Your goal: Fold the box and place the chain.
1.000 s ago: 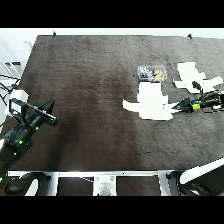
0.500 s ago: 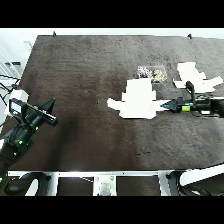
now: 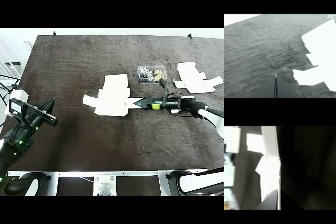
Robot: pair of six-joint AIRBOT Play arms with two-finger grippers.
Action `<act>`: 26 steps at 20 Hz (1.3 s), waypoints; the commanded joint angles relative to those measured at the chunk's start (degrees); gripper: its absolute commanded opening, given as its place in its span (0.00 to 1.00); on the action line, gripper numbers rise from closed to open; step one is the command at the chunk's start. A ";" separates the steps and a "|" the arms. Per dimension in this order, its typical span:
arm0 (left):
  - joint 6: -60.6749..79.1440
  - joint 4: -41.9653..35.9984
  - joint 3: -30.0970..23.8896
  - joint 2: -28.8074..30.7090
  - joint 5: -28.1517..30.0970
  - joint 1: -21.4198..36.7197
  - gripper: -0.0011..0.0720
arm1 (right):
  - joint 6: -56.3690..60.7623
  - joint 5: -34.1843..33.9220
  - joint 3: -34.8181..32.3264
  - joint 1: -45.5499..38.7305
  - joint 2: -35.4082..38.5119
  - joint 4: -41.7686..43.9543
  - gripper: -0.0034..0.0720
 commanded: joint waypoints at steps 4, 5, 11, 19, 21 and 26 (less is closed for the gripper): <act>-0.02 -0.09 -0.04 0.04 -0.22 -0.02 0.04 | -4.98 -11.91 2.58 7.32 0.22 1.51 0.06; 0.00 -0.07 -0.04 0.04 -0.90 -0.02 0.04 | -5.33 -13.09 3.06 7.37 0.22 0.74 0.06; 0.22 0.00 0.02 0.04 -5.05 -0.02 0.32 | -7.17 -17.70 3.43 7.41 0.24 -3.52 0.06; -0.09 -0.52 6.40 -4.55 -1.42 -0.02 0.69 | -9.40 -19.39 3.45 7.63 0.31 -3.37 0.06; -3.06 0.87 11.15 -11.34 -1.31 -0.02 0.69 | -9.38 -19.37 3.45 7.85 0.31 -3.15 0.06; -17.00 12.52 25.49 -31.52 -9.03 -0.02 0.69 | -9.40 -19.37 3.45 8.22 0.31 -2.05 0.06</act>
